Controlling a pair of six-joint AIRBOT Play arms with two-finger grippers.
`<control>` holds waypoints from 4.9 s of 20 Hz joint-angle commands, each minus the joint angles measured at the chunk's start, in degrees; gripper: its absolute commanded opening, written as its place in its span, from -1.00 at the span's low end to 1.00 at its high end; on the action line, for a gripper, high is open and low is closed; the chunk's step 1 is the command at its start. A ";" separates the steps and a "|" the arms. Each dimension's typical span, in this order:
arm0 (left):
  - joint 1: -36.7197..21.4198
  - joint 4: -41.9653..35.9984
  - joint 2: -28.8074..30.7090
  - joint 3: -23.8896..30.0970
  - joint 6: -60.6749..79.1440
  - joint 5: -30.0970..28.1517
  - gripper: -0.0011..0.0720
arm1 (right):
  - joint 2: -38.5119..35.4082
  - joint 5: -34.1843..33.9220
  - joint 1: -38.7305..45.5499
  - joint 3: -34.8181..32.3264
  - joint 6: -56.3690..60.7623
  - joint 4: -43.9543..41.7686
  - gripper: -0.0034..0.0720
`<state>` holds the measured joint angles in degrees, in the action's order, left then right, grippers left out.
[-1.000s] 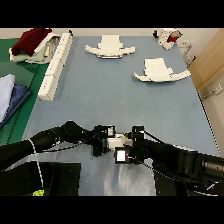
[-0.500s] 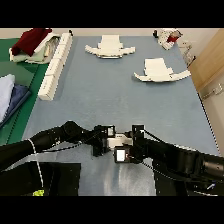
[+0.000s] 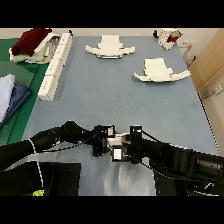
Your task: Fold the box.
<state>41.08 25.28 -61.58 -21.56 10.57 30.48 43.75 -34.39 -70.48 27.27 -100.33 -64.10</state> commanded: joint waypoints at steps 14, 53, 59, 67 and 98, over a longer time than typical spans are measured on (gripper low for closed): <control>0.02 0.02 0.00 -0.04 0.09 -0.02 -0.20 | 0.98 2.03 2.62 0.85 -0.02 -7.23 -0.49; 0.02 0.02 0.00 -0.04 0.09 0.00 -0.20 | -10.49 32.00 9.90 -18.49 33.88 -21.22 -0.90; 0.02 0.02 0.00 -0.04 0.09 -0.02 -0.20 | -10.49 32.50 9.73 -21.81 33.90 -21.24 -0.90; 0.02 0.02 0.00 -0.04 0.09 -0.02 -0.20 | -5.68 35.71 7.85 -22.97 33.90 -21.42 -0.90; 0.00 0.02 0.00 -0.04 0.09 0.00 -0.20 | -12.04 34.36 8.00 -20.83 33.86 -10.23 -0.89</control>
<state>41.08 25.26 -61.58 -21.56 10.52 30.50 32.49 -0.69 -62.61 6.26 -66.46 -76.62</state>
